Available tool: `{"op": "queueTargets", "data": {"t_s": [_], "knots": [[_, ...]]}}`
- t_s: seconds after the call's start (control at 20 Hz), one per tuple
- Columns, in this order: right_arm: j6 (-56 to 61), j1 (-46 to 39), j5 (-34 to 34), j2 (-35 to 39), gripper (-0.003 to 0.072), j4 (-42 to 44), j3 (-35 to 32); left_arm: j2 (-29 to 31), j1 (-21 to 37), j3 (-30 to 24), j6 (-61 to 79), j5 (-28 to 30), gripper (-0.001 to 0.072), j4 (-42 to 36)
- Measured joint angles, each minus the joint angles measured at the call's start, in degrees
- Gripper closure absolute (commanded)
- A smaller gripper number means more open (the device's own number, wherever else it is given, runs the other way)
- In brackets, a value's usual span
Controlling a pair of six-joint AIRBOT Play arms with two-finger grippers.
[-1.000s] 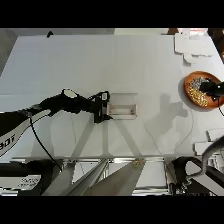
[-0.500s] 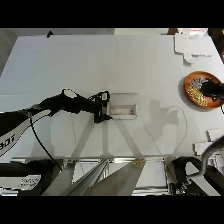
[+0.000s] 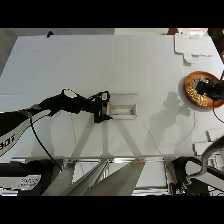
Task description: Fold the box and place the chain.
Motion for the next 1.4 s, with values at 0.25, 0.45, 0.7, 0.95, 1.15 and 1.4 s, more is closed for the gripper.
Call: {"op": "queueTargets", "data": {"t_s": [0.25, 0.45, 0.7, 0.95, 1.15, 1.4], "knots": [[4.72, -0.28, -9.29, -8.55, 0.0267, -1.22, 0.02, 0.00, 0.00, 0.00, -0.02, 0.00, 0.0434, 0.00], [9.53, -0.33, -12.63, -11.45, 0.0409, -4.96, 0.09, 0.00, 0.00, 0.00, 0.00, 0.00, 0.0434, 0.00], [10.93, -0.31, -12.07, -12.52, 0.0682, -6.58, 0.13, 0.00, 0.00, 0.00, -0.02, -0.02, 0.0434, 0.00], [5.97, 0.15, -6.34, -10.40, 0.0683, -6.27, -0.07, 0.00, 0.00, 0.00, 0.00, 0.00, 0.0434, 0.00], [0.33, 2.12, -4.50, -3.80, 0.0684, -5.53, 0.00, 0.00, 0.00, 0.00, -0.02, -0.13, 0.0434, 0.00], [-3.89, 5.27, -0.72, 6.93, 0.0685, -5.62, 0.02, 0.00, 0.00, 0.00, -0.02, -0.42, 0.0434, 0.00]]}}
